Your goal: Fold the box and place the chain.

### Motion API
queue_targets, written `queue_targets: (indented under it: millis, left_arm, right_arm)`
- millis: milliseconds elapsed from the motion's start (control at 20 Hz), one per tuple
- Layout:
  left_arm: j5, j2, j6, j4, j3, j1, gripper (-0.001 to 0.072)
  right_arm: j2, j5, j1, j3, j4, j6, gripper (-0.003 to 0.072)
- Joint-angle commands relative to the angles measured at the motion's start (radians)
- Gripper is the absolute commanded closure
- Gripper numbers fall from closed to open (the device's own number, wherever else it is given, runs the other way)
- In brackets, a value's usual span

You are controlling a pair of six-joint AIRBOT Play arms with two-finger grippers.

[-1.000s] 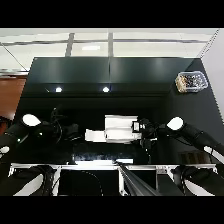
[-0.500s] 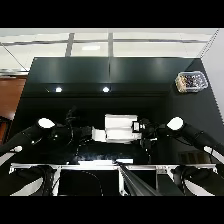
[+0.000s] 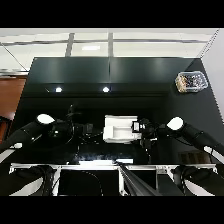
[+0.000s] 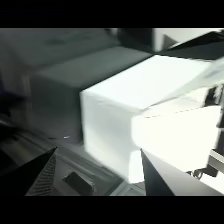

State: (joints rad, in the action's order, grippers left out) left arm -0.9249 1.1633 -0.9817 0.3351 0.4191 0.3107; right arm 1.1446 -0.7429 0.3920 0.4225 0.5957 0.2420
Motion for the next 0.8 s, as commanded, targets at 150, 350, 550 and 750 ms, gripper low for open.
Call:
queue_targets:
  millis: [150, 350, 550, 750]
  left_arm:
    - [-0.020, 0.001, -0.008, 0.035, 0.097, 0.080, 0.0120]
    - [-0.002, 0.001, -0.319, 0.309, 0.211, 0.187, 0.0163]
    - [0.004, 0.001, -0.537, 0.476, 0.285, 0.273, 0.0214]
    - [0.055, 0.002, -0.731, 0.613, 0.298, 0.344, 0.0214]
  right_arm:
    - [0.000, 0.000, 0.001, 0.000, 0.000, 0.000, 0.0256]
    - [0.000, 0.000, 0.001, 0.000, 0.000, 0.000, 0.0256]
    - [0.000, 0.000, 0.001, 0.000, 0.000, 0.000, 0.0256]
    - [0.000, 0.000, 0.001, 0.000, 0.000, 0.000, 0.0257]
